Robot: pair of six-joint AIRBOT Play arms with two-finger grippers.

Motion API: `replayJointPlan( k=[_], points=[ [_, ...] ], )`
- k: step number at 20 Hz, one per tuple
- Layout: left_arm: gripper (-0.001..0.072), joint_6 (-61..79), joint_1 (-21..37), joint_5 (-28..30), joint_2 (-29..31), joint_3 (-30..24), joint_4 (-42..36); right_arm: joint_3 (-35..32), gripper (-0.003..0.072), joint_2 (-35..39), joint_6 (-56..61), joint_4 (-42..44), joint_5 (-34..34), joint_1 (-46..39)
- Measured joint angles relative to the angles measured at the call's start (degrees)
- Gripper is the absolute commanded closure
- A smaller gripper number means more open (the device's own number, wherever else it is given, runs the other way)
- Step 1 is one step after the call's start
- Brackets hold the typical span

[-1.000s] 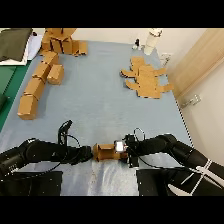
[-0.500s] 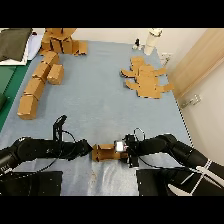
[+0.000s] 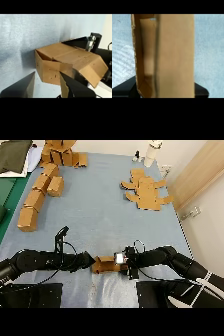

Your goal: Fold the box.

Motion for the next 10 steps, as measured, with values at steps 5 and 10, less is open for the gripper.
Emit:
replayJointPlan(
  k=[5,10],
  points=[
    [0.0227,2.82,-3.04,1.46,-2.93,0.02,-3.15,-0.02,0.0221,0.0,-0.07,-0.13,-0.07,-0.02],
    [0.0227,3.78,-9.75,8.39,-7.56,0.09,-5.7,-0.02,0.022,0.0,0.0,0.0,0.04,0.0]
  ],
)
